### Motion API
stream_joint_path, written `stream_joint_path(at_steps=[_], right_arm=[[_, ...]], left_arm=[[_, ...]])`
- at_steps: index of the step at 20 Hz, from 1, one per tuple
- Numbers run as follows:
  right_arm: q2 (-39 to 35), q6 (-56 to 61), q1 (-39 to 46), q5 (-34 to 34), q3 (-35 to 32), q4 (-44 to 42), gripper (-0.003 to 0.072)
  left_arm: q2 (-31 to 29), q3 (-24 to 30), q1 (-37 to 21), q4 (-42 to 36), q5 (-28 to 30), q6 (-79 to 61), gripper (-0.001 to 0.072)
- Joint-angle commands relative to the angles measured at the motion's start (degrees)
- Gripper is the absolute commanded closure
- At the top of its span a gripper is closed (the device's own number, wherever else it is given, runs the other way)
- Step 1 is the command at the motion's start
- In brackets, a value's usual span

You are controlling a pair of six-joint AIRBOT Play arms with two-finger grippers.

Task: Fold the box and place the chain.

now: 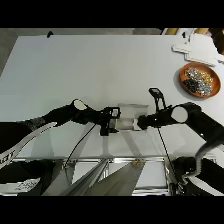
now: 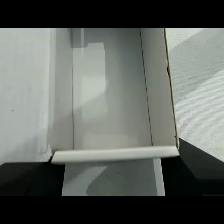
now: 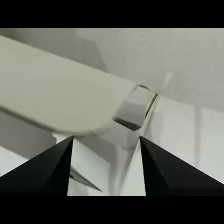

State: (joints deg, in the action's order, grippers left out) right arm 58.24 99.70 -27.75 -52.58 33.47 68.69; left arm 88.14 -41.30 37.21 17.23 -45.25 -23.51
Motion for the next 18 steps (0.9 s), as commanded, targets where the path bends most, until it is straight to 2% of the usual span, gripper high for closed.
stream_joint_path(at_steps=[1,3,5,9,16,18], right_arm=[[4.2,11.4,-5.1,-0.8,3.5,9.0,0.023],[5.7,17.8,-6.6,-3.6,4.3,14.5,0.023],[6.3,23.1,-7.9,-3.6,4.4,17.4,0.023],[7.8,27.9,-8.4,-3.2,4.4,18.1,0.023],[10.3,28.0,-8.4,0.3,4.4,16.6,0.0236],[10.3,28.0,-8.4,0.4,4.4,16.5,0.0297]], left_arm=[[0.0,0.0,0.0,0.0,0.0,0.0,0.054],[0.0,0.0,0.0,0.0,0.0,0.0,0.054],[0.0,0.0,0.0,0.0,0.0,0.0,0.054],[0.0,0.0,0.0,0.0,0.0,0.0,0.054],[0.0,0.0,0.0,0.0,0.0,0.0,0.054],[0.0,0.0,0.0,0.0,0.0,0.0,0.054]])
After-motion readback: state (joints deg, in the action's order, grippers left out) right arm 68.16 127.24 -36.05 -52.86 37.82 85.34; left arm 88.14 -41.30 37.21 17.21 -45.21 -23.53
